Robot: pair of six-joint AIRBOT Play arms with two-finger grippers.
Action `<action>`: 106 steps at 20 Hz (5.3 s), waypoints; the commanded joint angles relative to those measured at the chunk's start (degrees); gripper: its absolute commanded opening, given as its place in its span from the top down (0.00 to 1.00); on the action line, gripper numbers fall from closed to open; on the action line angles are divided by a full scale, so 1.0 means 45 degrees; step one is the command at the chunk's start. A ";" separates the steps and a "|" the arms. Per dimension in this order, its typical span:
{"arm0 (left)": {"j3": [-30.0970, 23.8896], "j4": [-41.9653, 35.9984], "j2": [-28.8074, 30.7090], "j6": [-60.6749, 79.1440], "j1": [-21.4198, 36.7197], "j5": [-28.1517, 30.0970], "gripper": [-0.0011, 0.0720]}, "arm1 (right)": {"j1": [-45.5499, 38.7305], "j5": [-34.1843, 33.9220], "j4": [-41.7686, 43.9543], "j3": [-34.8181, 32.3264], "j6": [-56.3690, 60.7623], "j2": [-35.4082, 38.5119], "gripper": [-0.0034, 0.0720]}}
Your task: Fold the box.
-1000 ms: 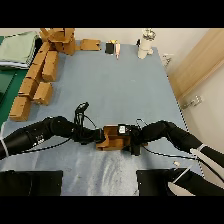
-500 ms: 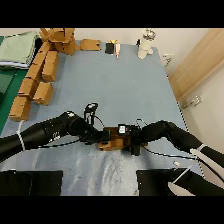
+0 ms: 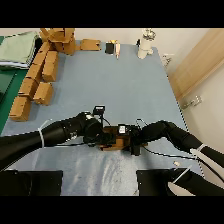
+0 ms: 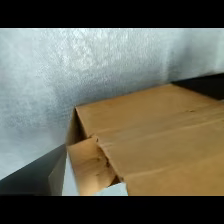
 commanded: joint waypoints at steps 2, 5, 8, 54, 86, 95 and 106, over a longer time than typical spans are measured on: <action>0.0680 0.0641 -0.0845 -0.0933 -0.0214 -0.0165 0.27 | 0.0000 0.0005 0.0000 -0.0005 0.0005 -0.0005 0.28; 0.0680 0.0495 -0.0903 -0.0937 -0.0214 -0.0044 0.27 | 0.0000 0.0005 0.0000 -0.0005 0.0005 -0.0005 0.28; 0.0680 0.0495 -0.0899 -0.0894 -0.0214 -0.0117 0.27 | 0.0000 0.0005 0.0000 -0.0005 0.0005 -0.0005 0.28; 0.0704 -0.0563 0.1277 0.3453 0.3973 -0.6892 0.03 | 0.0000 0.0005 0.0000 -0.0005 0.0000 -0.0005 0.28; -0.5445 -0.8257 0.2322 1.2118 0.8816 -0.1734 0.97 | 0.0000 0.0005 0.0000 -0.0005 0.0005 -0.0005 0.28; -0.5455 -0.8325 0.2278 1.0724 0.6212 0.1894 0.97 | 0.0000 0.0005 0.0000 -0.0005 0.0005 -0.0005 0.28; -0.5197 -0.9500 0.2730 1.0783 0.5926 0.0350 0.97 | 0.0000 0.0005 0.0000 -0.0005 0.0000 -0.0005 0.28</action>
